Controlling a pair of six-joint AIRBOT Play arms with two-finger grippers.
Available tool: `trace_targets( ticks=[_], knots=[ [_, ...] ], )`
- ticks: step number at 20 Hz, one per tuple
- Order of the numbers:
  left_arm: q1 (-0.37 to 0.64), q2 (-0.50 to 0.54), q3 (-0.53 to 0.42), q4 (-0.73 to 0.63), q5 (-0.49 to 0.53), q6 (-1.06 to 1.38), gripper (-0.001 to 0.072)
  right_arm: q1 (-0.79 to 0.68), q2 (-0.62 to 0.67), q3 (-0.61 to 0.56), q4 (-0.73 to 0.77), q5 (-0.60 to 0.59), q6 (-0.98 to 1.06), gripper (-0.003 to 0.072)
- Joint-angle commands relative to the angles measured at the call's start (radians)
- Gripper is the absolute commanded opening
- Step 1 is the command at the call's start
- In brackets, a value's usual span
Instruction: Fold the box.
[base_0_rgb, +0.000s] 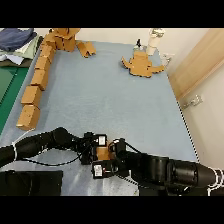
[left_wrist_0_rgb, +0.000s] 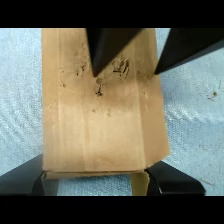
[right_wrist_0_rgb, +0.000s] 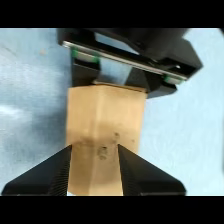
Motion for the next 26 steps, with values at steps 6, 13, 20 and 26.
trace_targets(
  ticks=[6, 13, 20, 26],
  knots=[
    [0.0, 0.0, 0.0, 0.0, 0.0, 0.0, 0.0363, 0.046, -0.002, -0.014, -0.218, -0.001, 0.139, 0.0418],
    [0.0, 0.0, 0.0, 0.0, 0.0, 0.0, 0.0363, 0.061, 0.0, -0.014, -0.218, -0.013, 0.152, 0.0227],
    [0.0, 0.0, 0.0, 0.0, 0.0, 0.0, 0.0363, 0.072, 0.001, -0.013, -0.219, -0.018, 0.166, 0.0221],
    [0.0, 0.0, 0.0, 0.0, 0.0, 0.0, 0.0363, 0.072, 0.024, -0.008, -0.23, -0.016, 0.188, 0.0134]
  ],
)
